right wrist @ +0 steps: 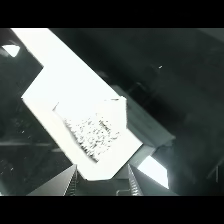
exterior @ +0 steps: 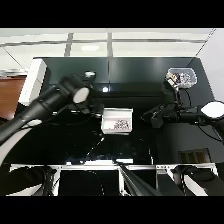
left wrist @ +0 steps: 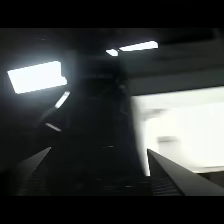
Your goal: Fold the box and place the chain.
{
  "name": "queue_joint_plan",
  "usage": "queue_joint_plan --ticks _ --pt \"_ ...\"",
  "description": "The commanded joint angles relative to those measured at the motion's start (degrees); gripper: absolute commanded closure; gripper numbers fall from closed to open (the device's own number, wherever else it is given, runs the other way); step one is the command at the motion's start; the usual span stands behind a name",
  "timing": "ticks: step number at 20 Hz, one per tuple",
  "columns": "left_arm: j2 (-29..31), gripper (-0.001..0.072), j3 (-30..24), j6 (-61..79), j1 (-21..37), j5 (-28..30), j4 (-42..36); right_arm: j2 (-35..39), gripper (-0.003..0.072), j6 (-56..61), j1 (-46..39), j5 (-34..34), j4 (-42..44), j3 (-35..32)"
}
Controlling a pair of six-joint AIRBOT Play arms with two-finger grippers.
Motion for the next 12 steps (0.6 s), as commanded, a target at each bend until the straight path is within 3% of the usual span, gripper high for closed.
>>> queue_joint_plan --ticks 1,3,6,8,10,12 --pt "4.9 0.0007 -4.98 4.28 6.64 -1.03 1.84 0.04 0.0305 0.02 -0.07 -2.47 -0.02 0.0" --pt "7.87 0.0008 -10.99 8.68 11.41 2.6 -3.04 0.04 0.0305 0.02 -0.07 -3.02 -0.02 0.0" --pt "14.67 0.0007 -22.67 19.8 19.87 14.97 -11.78 0.04 0.0305 0.04 -0.07 -3.02 -0.02 0.0" --pt "19.47 0.0007 -28.92 31.26 27.85 20.28 -23.8 0.04 0.0305 0.22 -0.07 -3.06 -0.02 0.0" --pt "22.86 0.0009 -33.11 54.1 33.16 22.34 -40.65 0.04 0.0305 0.22 -0.07 -3.65 -0.02 0.0" --pt "22.93 0.0009 -33.92 76.54 34.25 18.78 -52.48 0.04 0.0305 0.26 -0.07 -4.52 0.0 0.0"
